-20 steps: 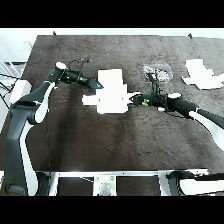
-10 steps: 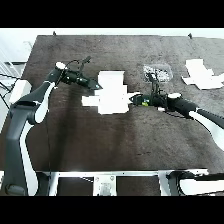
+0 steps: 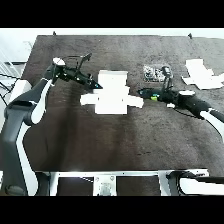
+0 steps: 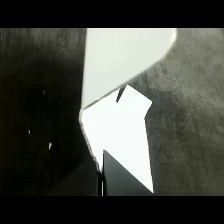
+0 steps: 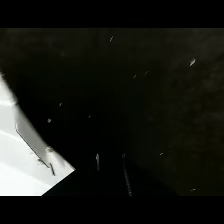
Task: Fold the box and place the chain.
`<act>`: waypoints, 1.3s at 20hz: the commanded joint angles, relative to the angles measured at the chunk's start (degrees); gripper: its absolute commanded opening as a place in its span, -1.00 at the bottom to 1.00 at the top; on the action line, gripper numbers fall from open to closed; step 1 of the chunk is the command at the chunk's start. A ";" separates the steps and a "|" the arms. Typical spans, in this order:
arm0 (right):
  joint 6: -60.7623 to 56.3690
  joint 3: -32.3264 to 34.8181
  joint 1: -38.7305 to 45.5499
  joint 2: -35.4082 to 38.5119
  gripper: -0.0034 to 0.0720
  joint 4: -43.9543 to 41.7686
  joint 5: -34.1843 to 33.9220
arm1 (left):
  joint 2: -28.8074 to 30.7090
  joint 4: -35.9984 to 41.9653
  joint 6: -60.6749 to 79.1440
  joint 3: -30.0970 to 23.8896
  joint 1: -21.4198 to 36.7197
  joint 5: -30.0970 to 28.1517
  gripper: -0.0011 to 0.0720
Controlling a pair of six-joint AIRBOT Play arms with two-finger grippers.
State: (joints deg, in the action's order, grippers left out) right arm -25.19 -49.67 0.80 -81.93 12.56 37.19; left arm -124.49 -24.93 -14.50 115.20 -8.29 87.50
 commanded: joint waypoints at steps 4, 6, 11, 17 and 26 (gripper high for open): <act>-0.02 0.11 5.33 3.43 -0.37 0.07 0.85 | 7.45 -0.31 16.02 -9.18 0.00 -7.45 -0.94; -0.02 0.44 5.33 3.43 -0.37 0.07 2.10 | 8.00 0.55 19.80 -13.99 -0.17 -9.88 -0.94; -0.02 0.61 5.33 3.43 -0.37 0.09 2.91 | 8.00 0.42 30.03 -20.50 -3.43 -18.34 -0.94; 0.35 0.61 5.29 3.43 -0.36 0.02 3.39 | 6.45 1.16 33.53 -21.05 -3.37 -19.61 -0.93; 0.20 0.61 5.25 3.43 -0.36 -0.13 6.34 | 3.89 3.10 36.06 -21.05 -2.78 -18.51 -0.93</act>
